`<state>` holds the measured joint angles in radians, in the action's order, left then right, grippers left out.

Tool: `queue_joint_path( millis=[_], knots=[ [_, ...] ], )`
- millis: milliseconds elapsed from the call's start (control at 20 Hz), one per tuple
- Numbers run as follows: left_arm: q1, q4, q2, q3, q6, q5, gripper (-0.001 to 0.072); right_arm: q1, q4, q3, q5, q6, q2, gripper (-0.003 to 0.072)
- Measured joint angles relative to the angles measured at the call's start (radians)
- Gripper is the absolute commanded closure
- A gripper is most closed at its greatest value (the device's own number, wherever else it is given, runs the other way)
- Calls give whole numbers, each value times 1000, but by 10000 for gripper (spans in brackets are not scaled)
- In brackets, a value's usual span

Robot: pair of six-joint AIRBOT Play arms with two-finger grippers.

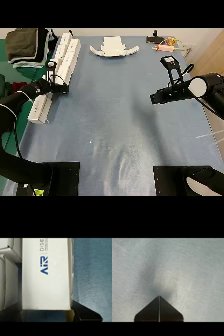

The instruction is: Fold the box.

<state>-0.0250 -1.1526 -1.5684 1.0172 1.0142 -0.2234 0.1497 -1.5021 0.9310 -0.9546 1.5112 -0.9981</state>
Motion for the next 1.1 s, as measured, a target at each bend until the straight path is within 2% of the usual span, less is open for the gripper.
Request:
queue_joint_path(
  millis=[100,150,200,250,550,800,1050,1100],
  knots=[
    [0,14,-8,1,0,-6,199,0,0,0,3,0,0,679],
    [2,13,-12,0,-4,-11,151,0,0,0,5,0,0,679],
    [2,21,-14,1,-1,-11,30,0,0,0,8,0,0,679],
    [2,21,-15,1,-1,-10,17,0,0,0,9,0,0,679],
    [-6,28,-2,1,0,-53,17,0,0,0,10,0,0,679],
    [-48,5,76,1,3,-214,17,0,0,0,9,0,0,679],
    [-74,-7,225,1,2,-360,18,0,6,0,2,0,0,678],
    [-72,1,262,1,2,-391,98,0,14,0,-3,0,-1,678]
  ],
)
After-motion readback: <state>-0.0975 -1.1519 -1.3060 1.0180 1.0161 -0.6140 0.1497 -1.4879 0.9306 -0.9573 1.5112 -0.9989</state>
